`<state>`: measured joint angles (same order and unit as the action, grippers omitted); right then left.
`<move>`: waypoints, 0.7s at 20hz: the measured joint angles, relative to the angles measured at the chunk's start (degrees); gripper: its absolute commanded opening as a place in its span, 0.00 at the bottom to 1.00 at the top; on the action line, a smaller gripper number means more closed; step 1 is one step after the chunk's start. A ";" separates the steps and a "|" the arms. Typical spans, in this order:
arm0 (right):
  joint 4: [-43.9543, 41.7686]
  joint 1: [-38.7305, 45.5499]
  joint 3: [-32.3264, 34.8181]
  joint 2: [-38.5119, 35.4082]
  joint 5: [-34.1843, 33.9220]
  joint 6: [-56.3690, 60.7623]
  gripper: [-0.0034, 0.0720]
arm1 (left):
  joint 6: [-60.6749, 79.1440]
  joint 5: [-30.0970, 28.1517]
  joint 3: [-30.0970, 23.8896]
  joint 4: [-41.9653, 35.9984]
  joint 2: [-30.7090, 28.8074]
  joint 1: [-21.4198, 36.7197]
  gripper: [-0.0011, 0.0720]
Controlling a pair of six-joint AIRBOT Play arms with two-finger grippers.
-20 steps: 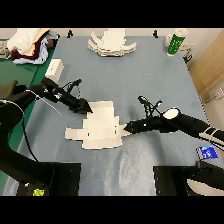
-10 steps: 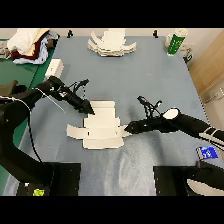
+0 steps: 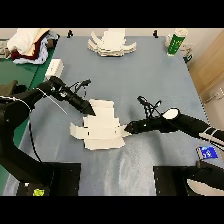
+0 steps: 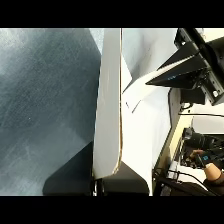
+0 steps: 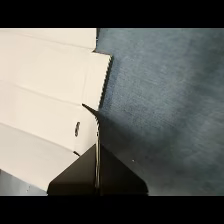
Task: Fold the box.
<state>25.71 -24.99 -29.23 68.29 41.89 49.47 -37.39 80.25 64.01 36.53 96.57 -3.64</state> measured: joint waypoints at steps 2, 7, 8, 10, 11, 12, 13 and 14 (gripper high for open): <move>0.04 0.00 -0.02 0.00 -0.26 0.02 0.32 | 1.75 -0.09 0.00 -0.07 0.00 0.00 0.03; 5.35 1.27 -1.29 -0.11 -4.42 1.92 0.65 | 12.70 -0.63 0.39 -5.22 -0.70 -0.39 0.03; 8.48 2.49 -2.27 -0.11 -5.70 4.17 0.65 | 15.56 -0.37 0.50 -6.47 -1.42 -0.79 0.03; 14.95 5.51 -5.03 -0.11 -6.38 9.53 0.65 | 21.03 -0.90 0.68 -8.70 -3.61 -1.70 0.03; 17.44 7.13 -6.73 -0.09 -6.01 11.85 0.65 | 23.21 -1.36 0.70 -9.03 -4.76 -2.23 0.03; 19.34 8.85 -8.92 -0.13 -5.05 13.84 0.65 | 25.62 -1.86 0.63 -9.66 -6.10 -2.73 0.03; 20.72 10.40 -11.13 -0.20 -3.74 15.47 0.65 | 27.52 -2.51 0.37 -10.29 -7.41 -3.28 0.03; 21.73 11.78 -13.57 -0.31 -2.10 17.18 0.62 | 29.57 -2.99 -0.33 -10.75 -8.90 -3.96 0.03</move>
